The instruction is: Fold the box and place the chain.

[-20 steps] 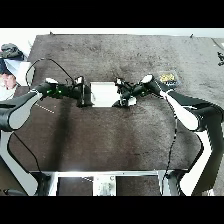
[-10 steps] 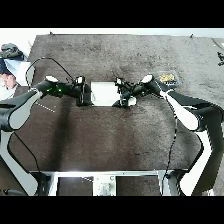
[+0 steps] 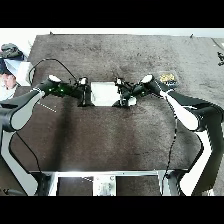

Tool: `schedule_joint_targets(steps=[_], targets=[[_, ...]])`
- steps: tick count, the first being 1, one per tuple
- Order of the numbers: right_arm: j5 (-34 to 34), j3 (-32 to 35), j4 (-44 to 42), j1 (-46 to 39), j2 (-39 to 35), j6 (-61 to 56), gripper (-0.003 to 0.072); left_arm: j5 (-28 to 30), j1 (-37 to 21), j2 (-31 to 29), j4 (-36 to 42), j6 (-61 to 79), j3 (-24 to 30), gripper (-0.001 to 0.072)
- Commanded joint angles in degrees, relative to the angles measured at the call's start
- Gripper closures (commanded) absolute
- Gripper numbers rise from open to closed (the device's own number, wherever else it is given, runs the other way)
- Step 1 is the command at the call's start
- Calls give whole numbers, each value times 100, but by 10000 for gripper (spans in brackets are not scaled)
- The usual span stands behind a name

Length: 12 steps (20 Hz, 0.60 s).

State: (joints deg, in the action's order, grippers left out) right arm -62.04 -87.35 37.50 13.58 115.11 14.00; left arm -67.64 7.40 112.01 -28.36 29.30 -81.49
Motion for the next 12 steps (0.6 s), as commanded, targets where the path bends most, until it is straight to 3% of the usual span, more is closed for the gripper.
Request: schedule_joint_targets(steps=[1,12], targets=[[-4,-2,-2,4,2,-11,248,-9,20,2,-44,-42,-31,0],[-7,-2,-2,4,2,-11,248,247,90,48,-225,-33,-142,1]])
